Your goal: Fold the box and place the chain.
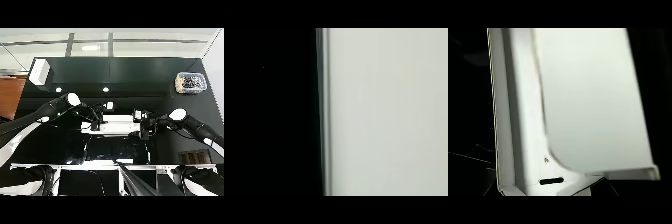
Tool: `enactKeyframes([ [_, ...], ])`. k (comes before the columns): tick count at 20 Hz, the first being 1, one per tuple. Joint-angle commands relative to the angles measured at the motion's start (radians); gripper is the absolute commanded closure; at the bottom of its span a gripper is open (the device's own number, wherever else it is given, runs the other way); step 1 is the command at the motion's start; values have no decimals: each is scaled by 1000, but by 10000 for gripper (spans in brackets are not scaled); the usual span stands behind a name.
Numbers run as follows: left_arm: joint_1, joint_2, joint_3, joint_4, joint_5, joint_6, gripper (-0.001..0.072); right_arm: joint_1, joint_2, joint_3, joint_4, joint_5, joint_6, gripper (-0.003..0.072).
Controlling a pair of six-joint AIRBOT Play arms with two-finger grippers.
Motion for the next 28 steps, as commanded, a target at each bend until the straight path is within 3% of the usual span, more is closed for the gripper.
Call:
enactKeyframes([
  [1, 0, 1, 1, 0, 0, -1, 682, -2, -49, 2, -5, -7, -48, 47],
  [9, 0, 1, 1, 0, 0, -1, 682, 33, -52, 2, -52, -22, -40, 48],
  [11, 0, 1, 1, 0, 0, -1, 682, 65, -55, 2, -88, -72, 6, 47],
  [23, 0, 1, 1, 3, -6, -4, 681, 69, -55, 2, -87, -86, 16, 50],
  [24, 0, 1, 1, 4, -8, -4, 681, 69, -55, 2, -87, -86, 16, 168],
  [25, 0, 1, 1, 4, -16, -4, 681, 69, -55, 2, -87, -86, 16, 190],
  [26, 0, 1, 1, 5, -29, -4, 670, 69, -55, 2, -87, -86, 16, 189],
  [27, 0, 3, 1, 8, -43, -15, 575, 69, -55, 2, -87, -86, 16, 190],
  [28, 1, 5, 4, 26, -51, -37, 428, 69, -55, 2, -87, -86, 16, 190],
])
